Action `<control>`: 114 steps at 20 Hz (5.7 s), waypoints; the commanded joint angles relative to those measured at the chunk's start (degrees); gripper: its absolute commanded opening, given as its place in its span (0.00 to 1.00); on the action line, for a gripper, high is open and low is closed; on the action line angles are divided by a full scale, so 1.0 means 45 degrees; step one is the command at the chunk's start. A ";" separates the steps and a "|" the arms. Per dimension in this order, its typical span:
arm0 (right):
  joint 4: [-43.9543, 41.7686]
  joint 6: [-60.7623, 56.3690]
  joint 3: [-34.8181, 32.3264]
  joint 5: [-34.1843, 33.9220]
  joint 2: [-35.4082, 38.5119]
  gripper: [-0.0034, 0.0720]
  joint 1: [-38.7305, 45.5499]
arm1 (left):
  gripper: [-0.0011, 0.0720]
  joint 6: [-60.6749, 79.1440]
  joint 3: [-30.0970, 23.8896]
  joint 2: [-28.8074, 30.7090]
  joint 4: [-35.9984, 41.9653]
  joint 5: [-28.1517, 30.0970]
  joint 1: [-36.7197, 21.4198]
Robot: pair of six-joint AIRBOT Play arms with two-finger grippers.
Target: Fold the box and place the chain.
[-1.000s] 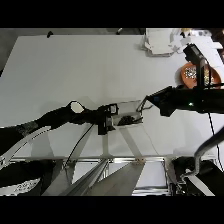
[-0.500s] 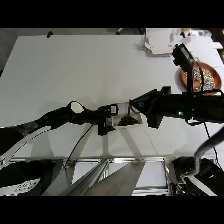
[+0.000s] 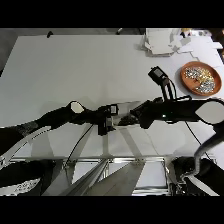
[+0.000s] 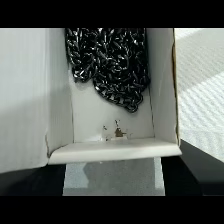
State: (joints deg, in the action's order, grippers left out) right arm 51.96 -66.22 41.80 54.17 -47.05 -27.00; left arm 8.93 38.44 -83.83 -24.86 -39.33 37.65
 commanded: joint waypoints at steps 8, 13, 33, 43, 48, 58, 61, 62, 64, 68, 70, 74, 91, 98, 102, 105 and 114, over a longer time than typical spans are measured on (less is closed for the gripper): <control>0.0656 0.0165 -0.0257 -0.0005 -0.2516 0.07 -0.0019 | 0.39 0.0000 0.0005 0.0010 -0.0005 0.0010 -0.0010; 0.0641 0.0165 -0.0257 0.0092 -0.2880 0.20 -0.0015 | 0.39 0.0000 0.0005 0.0010 -0.0005 0.0010 -0.0010; 0.5372 0.0500 0.1734 0.1758 0.0199 0.28 0.3473 | 0.39 0.0000 0.0010 0.0010 -0.0005 0.0015 -0.0010; 0.2939 0.9942 0.1656 0.3895 -0.2987 0.25 0.4425 | 0.39 0.0000 0.0005 0.0010 -0.0005 0.0010 -0.0010; 0.3944 1.2089 0.1520 0.3891 -0.3847 0.26 0.4556 | 0.39 -0.0005 0.0005 0.0010 -0.0005 0.0005 -0.0010; 0.2851 1.4741 -0.0432 0.1049 -0.4473 0.41 0.4823 | 0.39 0.0000 0.0005 0.0010 -0.0005 0.0010 -0.0010; 0.2016 1.5538 -0.0656 0.0709 -0.4673 0.41 0.4823 | 0.39 0.0000 0.0005 0.0010 -0.0005 0.0005 -0.0010; 0.1632 1.5941 -0.0656 0.0699 -0.4687 0.40 0.4823 | 0.39 0.0000 0.0010 0.0010 -0.0005 0.0010 -0.0010; 0.0894 1.6572 -0.0656 0.0568 -0.4687 0.40 0.4823 | 0.39 0.0000 0.0005 0.0010 -0.0005 0.0010 -0.0010; -0.0423 1.7524 -0.0656 0.0437 -0.4687 0.40 0.4823 | 0.39 0.0000 0.0005 0.0010 -0.0005 0.0010 -0.0010; -0.0806 1.7845 -0.0656 0.0622 -0.4682 0.40 0.4823 | 0.39 0.0000 0.0005 0.0010 -0.0005 0.0010 -0.0010; -0.0981 1.8132 -0.0656 0.0850 -0.4682 0.38 0.4483 | 0.39 0.0000 0.0010 0.0010 -0.0005 0.0010 -0.0010; -0.0879 1.8166 -0.0661 0.0636 -0.4707 0.24 0.3925 | 0.39 0.0000 0.0005 0.0010 -0.0005 0.0010 -0.0010; 0.0559 1.7704 -0.0661 0.1117 -0.4648 0.07 0.3939 | 0.39 0.0000 0.0005 0.0010 -0.0005 0.0010 -0.0010; 0.1749 1.6320 -0.0661 0.1107 -0.4284 0.07 0.3939 | 0.39 0.0000 0.0005 0.0010 -0.0005 0.0010 -0.0010; 0.2501 1.5106 -0.0656 0.1112 -0.3565 0.07 0.3939 | 0.39 0.0000 0.0005 0.0010 -0.0005 0.0010 -0.0010; -0.0957 1.3678 -0.0661 0.1112 0.0117 0.07 0.3929 | 0.39 0.0000 0.0005 0.0010 -0.0005 0.0010 -0.0010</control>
State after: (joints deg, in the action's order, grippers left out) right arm 56.05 -3.20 38.85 59.31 -51.05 -9.28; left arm 8.91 38.44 -83.83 -24.88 -39.29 37.65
